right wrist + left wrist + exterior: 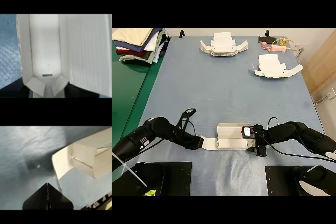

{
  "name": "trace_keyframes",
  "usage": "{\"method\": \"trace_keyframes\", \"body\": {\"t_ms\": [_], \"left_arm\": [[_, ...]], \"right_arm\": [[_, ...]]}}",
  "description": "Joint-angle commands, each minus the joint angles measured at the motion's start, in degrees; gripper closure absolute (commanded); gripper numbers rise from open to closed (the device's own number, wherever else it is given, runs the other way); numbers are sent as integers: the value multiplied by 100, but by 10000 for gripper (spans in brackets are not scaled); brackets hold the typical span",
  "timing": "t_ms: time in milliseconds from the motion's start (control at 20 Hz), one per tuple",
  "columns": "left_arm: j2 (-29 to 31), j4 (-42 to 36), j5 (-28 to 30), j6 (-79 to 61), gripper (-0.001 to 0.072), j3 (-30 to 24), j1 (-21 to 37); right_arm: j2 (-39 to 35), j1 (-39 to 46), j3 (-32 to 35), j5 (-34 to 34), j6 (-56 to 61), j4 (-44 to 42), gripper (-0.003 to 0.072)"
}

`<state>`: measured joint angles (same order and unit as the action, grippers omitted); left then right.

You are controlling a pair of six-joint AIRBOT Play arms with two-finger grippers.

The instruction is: Fold the box.

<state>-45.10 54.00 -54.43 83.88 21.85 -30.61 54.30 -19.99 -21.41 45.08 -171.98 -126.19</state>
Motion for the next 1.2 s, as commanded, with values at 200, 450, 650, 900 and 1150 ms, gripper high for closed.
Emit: {"method": "trace_keyframes", "body": {"t_ms": [200,450,650,900,1150], "left_arm": [[-227,-1047,588,-802,690,90,-564],[-229,-796,214,-796,688,326,-249],[-232,-824,197,-706,264,501,-181],[-319,-1602,179,-846,263,498,-192],[-527,-1722,448,-835,263,501,-264]], "right_arm": [[0,0,0,0,0,0,137],[0,0,0,0,2,0,137],[0,0,0,0,0,-2,138],[0,0,0,0,0,-2,137],[0,0,0,0,2,-2,137]]}}
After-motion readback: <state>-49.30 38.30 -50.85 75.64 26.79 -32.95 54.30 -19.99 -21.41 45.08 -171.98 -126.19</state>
